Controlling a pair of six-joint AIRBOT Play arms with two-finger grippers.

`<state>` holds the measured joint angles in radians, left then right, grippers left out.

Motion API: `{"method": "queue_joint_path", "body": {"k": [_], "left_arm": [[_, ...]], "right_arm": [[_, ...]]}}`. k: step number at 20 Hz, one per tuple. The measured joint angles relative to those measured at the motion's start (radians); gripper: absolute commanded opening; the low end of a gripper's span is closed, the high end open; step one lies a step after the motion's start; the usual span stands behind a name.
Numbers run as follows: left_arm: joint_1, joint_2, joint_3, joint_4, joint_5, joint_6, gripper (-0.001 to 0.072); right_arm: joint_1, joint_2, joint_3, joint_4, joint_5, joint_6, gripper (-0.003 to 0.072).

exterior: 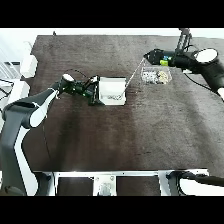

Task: Fold the box and place the chain.

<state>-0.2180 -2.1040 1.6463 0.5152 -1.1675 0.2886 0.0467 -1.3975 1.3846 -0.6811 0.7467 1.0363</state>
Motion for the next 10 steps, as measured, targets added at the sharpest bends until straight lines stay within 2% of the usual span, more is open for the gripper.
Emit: {"method": "queue_joint_path", "body": {"k": [5,10], "left_arm": [[0.0,0.0,0.0,0.0,0.0,0.0,0.0377],[0.0,0.0,0.0,0.0,0.0,0.0,0.0377]], "right_arm": [[0.048,0.105,0.0,-0.008,0.034,-0.001,0.0009],[0.142,0.136,-0.017,-0.011,0.058,-0.002,0.0009]]}}
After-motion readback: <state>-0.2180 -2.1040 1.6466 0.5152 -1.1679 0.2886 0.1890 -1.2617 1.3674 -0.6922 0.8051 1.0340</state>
